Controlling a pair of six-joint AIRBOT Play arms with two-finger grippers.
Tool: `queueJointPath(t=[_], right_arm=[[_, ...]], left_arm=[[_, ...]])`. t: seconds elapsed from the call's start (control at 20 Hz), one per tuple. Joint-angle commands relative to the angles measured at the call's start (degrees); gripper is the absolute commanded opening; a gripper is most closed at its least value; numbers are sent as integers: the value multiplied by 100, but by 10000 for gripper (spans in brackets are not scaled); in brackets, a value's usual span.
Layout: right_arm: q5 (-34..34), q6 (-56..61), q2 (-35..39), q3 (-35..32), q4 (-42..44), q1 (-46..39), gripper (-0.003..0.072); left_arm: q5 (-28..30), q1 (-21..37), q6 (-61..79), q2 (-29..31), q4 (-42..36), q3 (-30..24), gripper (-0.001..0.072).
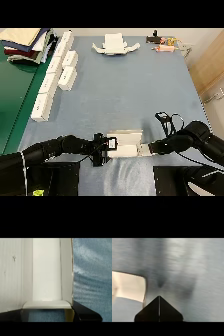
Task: Fold the box.
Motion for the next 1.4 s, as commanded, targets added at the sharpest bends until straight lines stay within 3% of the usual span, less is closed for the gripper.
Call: queueJointPath(t=[0.0,0.15,0.2,0.3,0.35,0.75,0.95,1.15,1.25,1.35], right_arm=[[496,-531,74,136,1126,-22,5],[308,-592,245,435,1172,-22,6],[245,-643,258,516,1185,-22,71],[166,-680,254,603,1228,-22,336],[162,-680,247,603,1246,-22,383],[197,-1091,-299,603,1718,-13,384],[599,-824,-673,616,1602,439,381],[516,570,-1355,1062,461,1360,355],[15,1845,-1775,1445,-592,1880,355],[-168,2253,-2133,1707,-1049,2245,355]], left_arm=[[2,2,2,2,2,-2,457],[2,2,2,2,2,-2,457],[2,4,2,2,2,-2,457],[2,2,0,2,2,-2,457],[2,2,2,2,2,-2,457],[2,2,2,2,2,-2,457],[2,2,2,2,2,-2,457],[2,2,2,2,2,-2,457],[2,2,0,2,2,-2,457],[2,2,2,2,2,-2,457]])
